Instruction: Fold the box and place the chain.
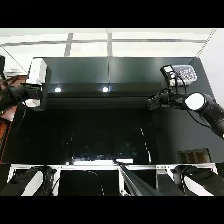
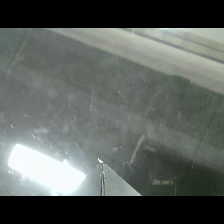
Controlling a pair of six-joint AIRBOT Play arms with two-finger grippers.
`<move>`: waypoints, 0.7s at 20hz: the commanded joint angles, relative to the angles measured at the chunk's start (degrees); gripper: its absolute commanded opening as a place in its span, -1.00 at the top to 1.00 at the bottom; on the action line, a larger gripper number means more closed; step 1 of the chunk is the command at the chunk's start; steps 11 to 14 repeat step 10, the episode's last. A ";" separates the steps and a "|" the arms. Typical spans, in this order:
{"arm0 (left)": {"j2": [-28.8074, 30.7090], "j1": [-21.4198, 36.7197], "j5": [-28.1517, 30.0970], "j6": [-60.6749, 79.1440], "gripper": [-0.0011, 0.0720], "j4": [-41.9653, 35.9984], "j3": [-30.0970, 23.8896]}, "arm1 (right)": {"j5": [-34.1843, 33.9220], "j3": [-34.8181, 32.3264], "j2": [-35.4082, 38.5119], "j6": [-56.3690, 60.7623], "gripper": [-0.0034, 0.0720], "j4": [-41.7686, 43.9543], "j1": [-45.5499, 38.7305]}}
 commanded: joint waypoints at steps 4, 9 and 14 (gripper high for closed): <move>2.73 -0.17 3.69 1.29 0.90 -0.15 -3.78 | 0.55 -0.11 -0.46 0.02 0.84 -0.92 0.11; 2.16 -0.17 3.74 1.29 0.90 -0.15 -3.78 | 0.55 -0.11 -0.46 0.02 0.84 -0.92 0.11; 2.16 -0.17 3.74 1.29 0.90 -0.15 -3.78 | 0.55 -0.11 -0.46 0.02 0.84 -0.92 0.11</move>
